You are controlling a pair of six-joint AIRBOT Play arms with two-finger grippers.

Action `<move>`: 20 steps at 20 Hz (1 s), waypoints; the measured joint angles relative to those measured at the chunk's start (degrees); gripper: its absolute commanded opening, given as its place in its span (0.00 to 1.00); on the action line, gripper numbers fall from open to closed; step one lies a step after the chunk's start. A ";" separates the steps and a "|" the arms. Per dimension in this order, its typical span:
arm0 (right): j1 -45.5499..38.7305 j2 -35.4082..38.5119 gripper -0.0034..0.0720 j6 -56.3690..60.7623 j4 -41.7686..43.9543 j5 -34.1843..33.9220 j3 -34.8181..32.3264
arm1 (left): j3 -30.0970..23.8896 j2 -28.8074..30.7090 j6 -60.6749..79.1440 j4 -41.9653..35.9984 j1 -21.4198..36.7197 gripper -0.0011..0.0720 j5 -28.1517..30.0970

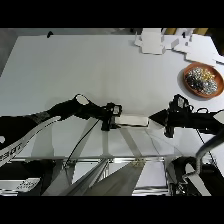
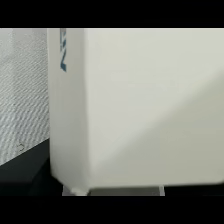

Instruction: Fold the box and place the chain.

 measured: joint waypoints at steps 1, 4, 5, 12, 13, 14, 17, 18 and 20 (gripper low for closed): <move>0.00 0.02 0.50 0.15 -0.26 -1.05 0.00 | 0.00 0.00 -0.04 -0.02 -0.02 0.20 0.13; 0.02 0.00 0.54 4.26 -4.94 -6.14 -0.02 | 0.00 0.00 0.07 -0.02 -0.07 0.20 0.15; 0.00 0.00 0.54 5.86 -7.13 -7.45 0.00 | 0.00 0.00 0.04 -0.02 -0.07 0.20 0.15; 0.00 0.85 0.15 12.28 -16.68 -5.46 0.00 | 0.00 0.00 0.04 -0.02 -0.07 0.20 0.07; 0.00 1.11 0.08 12.44 -16.26 -4.00 0.00 | 0.00 0.00 0.04 -0.02 -0.04 0.20 0.04; 0.00 1.29 0.08 12.44 -15.26 -2.43 -0.02 | 0.00 0.00 0.04 -0.02 -0.07 0.20 0.04; 0.00 1.29 0.08 11.96 -9.99 1.03 -0.09 | 0.00 0.00 0.04 -0.02 -0.07 0.20 0.02; 0.00 0.85 0.08 11.76 -8.68 1.51 -0.31 | 0.00 0.00 0.04 0.00 -0.07 0.20 0.02; 0.09 -0.28 0.08 11.50 -7.08 1.81 -0.92 | 0.00 0.00 0.04 0.00 -0.07 0.20 0.00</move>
